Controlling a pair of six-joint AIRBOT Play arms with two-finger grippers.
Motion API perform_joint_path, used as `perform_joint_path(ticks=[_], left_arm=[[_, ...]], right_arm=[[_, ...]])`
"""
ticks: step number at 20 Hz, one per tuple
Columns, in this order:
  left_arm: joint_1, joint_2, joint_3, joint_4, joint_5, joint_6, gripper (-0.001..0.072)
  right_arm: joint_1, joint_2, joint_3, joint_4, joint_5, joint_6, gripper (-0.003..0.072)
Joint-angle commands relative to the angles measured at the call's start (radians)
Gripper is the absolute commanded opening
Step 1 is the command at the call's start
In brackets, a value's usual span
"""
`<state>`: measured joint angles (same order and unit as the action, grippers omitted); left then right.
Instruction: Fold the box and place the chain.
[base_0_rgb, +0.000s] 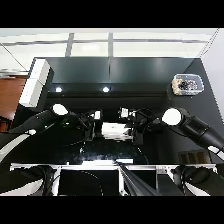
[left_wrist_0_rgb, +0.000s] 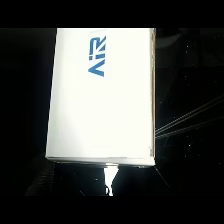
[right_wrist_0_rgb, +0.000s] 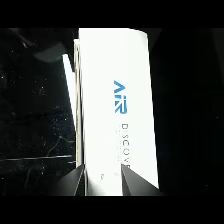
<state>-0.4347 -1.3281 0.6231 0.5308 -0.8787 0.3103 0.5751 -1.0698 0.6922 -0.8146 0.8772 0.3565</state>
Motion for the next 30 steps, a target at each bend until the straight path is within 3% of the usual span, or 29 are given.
perform_joint_path(ticks=[1, 16, 21, 24, 25, 26, 27, 30], left_arm=[[0.000, -0.001, 0.000, 0.000, 0.000, 0.000, 0.0343], [0.000, -0.001, 0.000, 0.000, 0.000, 0.000, 0.0343], [0.000, -0.001, 0.000, 0.000, 0.000, 0.000, 0.0344], [0.000, -0.001, 0.000, 0.000, 0.000, 0.000, 0.0344], [0.000, -0.001, 0.000, 0.000, 0.000, 0.000, 0.0343], [0.000, -0.001, 0.000, 0.000, 0.000, 0.000, 0.0343], [0.000, -0.001, 0.000, 0.000, 0.000, 0.000, 0.0343], [0.000, -0.001, 0.000, 0.000, 0.001, 0.000, 0.0344]], right_arm=[[0.001, 0.001, 0.006, 0.001, -0.002, 0.008, 0.0271], [0.011, -0.065, -0.003, 0.001, -0.007, 0.036, 0.0271], [0.008, -0.022, 0.040, -0.019, 0.027, 0.100, 0.0271], [-0.043, 0.048, 0.067, -0.021, 0.105, 0.256, 0.0271], [-0.079, 0.068, 0.067, -0.022, 0.132, 0.393, 0.0261], [-0.121, 0.071, 0.061, -0.020, 0.167, 0.534, 0.0114], [-0.162, 0.071, 0.034, 0.008, 0.186, 0.644, 0.0014], [-0.207, 0.069, -0.109, 0.385, 0.137, 0.641, 0.0012]])
